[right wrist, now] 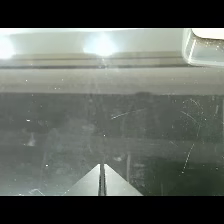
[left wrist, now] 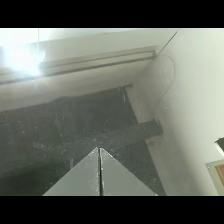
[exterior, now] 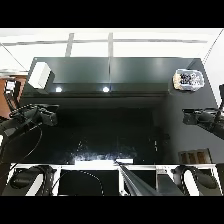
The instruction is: Fold the box and place the chain.
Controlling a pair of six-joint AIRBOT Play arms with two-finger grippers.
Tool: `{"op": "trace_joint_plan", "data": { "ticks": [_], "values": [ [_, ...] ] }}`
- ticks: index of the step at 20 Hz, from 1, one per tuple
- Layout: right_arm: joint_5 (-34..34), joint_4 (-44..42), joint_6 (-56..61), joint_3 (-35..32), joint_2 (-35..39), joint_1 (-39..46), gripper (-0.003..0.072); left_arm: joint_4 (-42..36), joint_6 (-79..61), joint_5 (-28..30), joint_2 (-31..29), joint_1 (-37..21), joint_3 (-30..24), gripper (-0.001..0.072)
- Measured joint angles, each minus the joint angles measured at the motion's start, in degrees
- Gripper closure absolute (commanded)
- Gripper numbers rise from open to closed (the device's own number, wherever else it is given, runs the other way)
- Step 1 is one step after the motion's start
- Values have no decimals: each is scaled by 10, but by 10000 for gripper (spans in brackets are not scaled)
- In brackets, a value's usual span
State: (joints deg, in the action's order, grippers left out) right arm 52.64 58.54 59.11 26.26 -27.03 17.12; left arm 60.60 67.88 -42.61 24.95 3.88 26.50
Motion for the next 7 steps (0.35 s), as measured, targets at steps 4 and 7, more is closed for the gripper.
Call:
{"op": "trace_joint_plan", "data": {
  "ticks": [4,7],
  "values": [
    [-1,1,0,-1,0,0,647,0,0,1,-2,0,-2,680],
    [-2,1,0,-1,0,0,646,0,0,1,-2,0,-2,680]
  ]
}}
